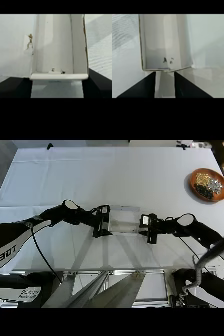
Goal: Fold the box and place the chain.
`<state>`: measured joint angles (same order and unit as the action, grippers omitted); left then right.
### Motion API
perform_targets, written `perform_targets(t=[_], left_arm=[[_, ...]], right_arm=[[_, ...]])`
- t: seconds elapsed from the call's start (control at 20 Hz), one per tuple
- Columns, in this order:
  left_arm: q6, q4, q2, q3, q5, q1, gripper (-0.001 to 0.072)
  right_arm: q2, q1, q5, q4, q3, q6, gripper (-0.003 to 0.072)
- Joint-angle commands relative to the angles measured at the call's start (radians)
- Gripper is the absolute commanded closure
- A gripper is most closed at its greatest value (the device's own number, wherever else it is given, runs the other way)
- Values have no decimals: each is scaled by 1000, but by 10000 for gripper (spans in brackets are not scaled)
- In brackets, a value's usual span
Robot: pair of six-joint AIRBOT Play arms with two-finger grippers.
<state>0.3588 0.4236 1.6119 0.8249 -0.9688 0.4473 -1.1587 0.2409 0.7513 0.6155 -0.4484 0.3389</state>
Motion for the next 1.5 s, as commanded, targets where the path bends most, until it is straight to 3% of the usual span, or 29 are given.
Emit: perform_targets(t=[0.0, 0.3, 0.4, 0.65, 0.75, 0.9, 1.05, 1.1, 1.2, 1.45], left_arm=[[0, 0, 0, 0, 0, -1, 365], [0, 0, 0, 0, 0, -1, 365], [0, 0, 0, 0, 0, -1, 365], [0, 0, 0, 0, 0, -1, 365], [0, 0, 0, 0, 0, -1, 365], [0, 0, 0, 0, 0, -1, 365], [0, 0, 0, 0, 0, -1, 365], [0, 0, 0, 0, 0, -1, 365], [0, 0, 0, 0, 0, -1, 365], [-1, 0, 0, 0, 0, -1, 365]], right_arm=[[-43, 68, -36, -10, 0, 13, 471], [-47, 88, -143, -19, 0, 10, 489], [-47, 88, -140, -22, 0, 10, 678], [-47, 88, -137, -111, 0, 10, 675], [-47, 88, -118, -127, 0, 13, 663], [-47, 88, -104, -127, 0, 34, 458], [-47, 88, -105, -120, 0, 34, 447], [-46, 88, -110, -95, 0, 33, 455], [-43, 88, -113, 16, 0, 32, 581], [-40, 88, -119, 228, 0, -51, 665]])
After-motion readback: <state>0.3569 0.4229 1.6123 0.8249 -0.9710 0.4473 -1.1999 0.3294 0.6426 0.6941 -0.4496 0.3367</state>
